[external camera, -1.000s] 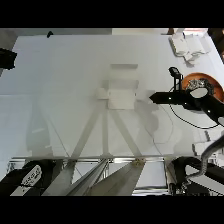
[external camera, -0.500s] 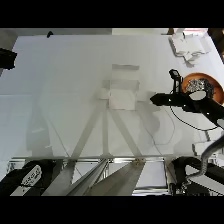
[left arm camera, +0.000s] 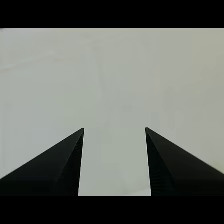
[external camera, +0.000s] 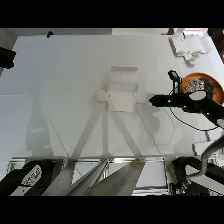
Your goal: Fold the box and place the chain.
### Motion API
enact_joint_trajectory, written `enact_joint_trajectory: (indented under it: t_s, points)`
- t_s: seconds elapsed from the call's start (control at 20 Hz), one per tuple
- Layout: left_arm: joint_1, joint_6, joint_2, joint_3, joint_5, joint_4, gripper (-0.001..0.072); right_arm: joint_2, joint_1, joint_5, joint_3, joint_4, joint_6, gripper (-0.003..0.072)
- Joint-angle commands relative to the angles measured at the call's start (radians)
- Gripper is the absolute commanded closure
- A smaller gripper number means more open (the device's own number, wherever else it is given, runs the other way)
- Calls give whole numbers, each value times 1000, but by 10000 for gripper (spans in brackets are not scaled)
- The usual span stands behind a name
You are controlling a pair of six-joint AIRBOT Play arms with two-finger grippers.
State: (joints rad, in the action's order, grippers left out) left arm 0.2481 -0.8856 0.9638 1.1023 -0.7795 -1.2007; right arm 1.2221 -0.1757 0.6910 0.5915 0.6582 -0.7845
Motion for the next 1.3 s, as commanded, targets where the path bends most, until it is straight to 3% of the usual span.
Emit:
enact_joint_trajectory:
  t_s: [0.0, 0.4, 0.5, 0.55, 0.7, 0.75, 0.8, 0.9, 0.95, 1.0, 1.05, 1.15, 1.2, 1.25]
  points:
    - [0, 3, -1, 0, 3, 38, 291, 0, 1, 1, 0, 0, 0, 674]
    - [-4, 3, 1, 0, -144, 340, 308, 0, 1, 2, 0, -1, 0, 674]
    - [-23, 3, 6, 0, -204, 320, 524, 0, 1, 2, 0, 0, 0, 674]
    - [-37, 4, 14, 0, -230, 316, 573, 0, 1, 1, 0, 0, 0, 674]
    - [-95, 5, 43, 0, -277, 292, 578, 0, 1, 1, 0, -1, 0, 674]
    - [-119, 13, 55, 0, -278, 277, 666, 0, 1, 1, 0, -1, 0, 674]
    - [-140, 42, 66, 0, -276, 269, 698, 0, 1, 1, 0, 0, 0, 674]
    - [-178, 96, 102, 0, -262, 270, 698, 0, 1, 1, 0, 0, 0, 674]
    - [-194, 101, 125, 0, -256, 270, 692, 0, 1, 1, 0, 0, 0, 674]
    - [-207, 101, 147, 0, -255, 270, 623, 0, 1, 1, 0, 0, 0, 674]
    - [-219, 108, 171, 0, -256, 270, 494, 0, 1, 1, 0, 0, 0, 674]
    - [-231, 192, 228, 0, -276, 285, 390, 0, 1, 1, 0, 0, 0, 674]
    - [-231, 240, 265, 1, -294, 320, 271, 0, 1, 1, 0, 0, 0, 674]
    - [-232, 284, 301, 1, -307, 369, 204, 0, 1, 1, 0, 0, 0, 674]
